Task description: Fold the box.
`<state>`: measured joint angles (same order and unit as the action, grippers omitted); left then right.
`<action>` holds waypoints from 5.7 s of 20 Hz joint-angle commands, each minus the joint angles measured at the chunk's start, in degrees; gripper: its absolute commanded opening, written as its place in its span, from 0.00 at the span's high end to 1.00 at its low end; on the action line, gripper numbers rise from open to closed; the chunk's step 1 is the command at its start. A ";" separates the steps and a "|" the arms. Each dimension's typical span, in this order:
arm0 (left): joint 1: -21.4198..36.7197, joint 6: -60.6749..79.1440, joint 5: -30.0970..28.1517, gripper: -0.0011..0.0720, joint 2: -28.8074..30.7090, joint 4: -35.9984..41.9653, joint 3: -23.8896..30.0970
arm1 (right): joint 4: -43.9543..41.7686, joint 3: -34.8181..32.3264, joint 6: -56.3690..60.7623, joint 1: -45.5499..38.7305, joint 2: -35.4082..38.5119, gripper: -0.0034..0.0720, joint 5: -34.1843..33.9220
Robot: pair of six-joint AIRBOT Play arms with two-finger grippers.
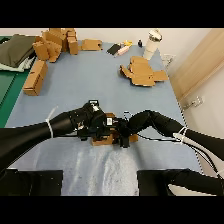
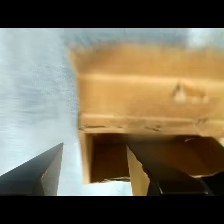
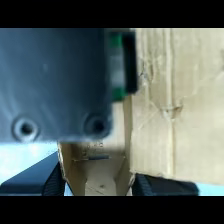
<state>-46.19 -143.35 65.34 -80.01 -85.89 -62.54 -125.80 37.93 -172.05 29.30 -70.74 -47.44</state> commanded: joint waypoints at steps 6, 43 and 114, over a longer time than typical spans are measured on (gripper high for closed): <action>3.17 1.09 5.81 0.18 4.33 -0.57 -0.61 | 0.02 0.02 0.11 0.00 -0.02 0.40 -0.02; 40.19 155.14 -18.84 0.37 23.89 54.51 34.56 | 0.04 0.02 0.11 0.00 -0.02 0.40 -0.04; 21.94 163.40 -31.91 0.53 12.46 67.69 35.23 | 14.80 -0.35 63.76 -0.02 14.14 0.01 -25.29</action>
<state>-24.29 20.08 33.43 -67.55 -18.20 -27.27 -107.20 37.91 -125.34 29.30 -58.15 -67.29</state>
